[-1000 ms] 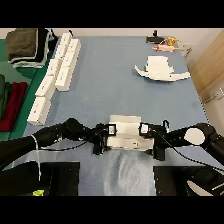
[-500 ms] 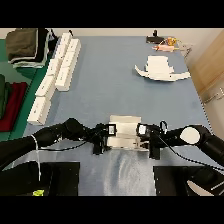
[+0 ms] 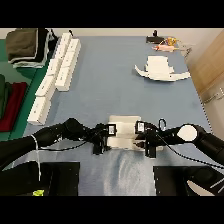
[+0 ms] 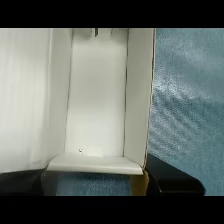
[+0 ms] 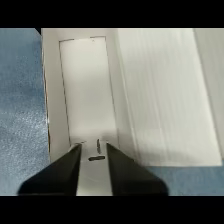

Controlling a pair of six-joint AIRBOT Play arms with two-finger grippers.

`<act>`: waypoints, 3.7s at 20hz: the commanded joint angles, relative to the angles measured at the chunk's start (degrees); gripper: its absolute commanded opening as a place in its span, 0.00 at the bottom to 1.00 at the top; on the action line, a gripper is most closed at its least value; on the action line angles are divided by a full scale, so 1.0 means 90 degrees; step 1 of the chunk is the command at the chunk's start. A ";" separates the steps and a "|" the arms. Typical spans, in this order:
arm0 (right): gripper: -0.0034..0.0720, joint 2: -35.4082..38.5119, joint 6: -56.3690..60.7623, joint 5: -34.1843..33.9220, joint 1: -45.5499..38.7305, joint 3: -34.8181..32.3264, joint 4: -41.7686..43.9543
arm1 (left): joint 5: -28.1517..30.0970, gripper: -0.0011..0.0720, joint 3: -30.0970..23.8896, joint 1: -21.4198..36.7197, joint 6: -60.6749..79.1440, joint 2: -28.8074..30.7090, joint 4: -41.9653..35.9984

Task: Fold the box.

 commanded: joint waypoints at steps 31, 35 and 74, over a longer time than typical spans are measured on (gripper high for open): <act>0.05 -0.0408 1.0754 0.3388 -0.1292 0.1333 -0.5404 | 0.0000 0.67 0.0005 0.0000 -0.0002 0.0002 0.0000; 0.05 -0.0656 1.0076 0.2543 -0.1353 0.0823 -0.3835 | 0.0000 0.67 0.0005 0.0000 -0.0002 0.0002 0.0000; 0.61 -0.1649 1.1278 0.1387 0.1241 0.2113 -0.3342 | 0.0002 0.67 0.0005 0.0000 0.0000 0.0002 0.0000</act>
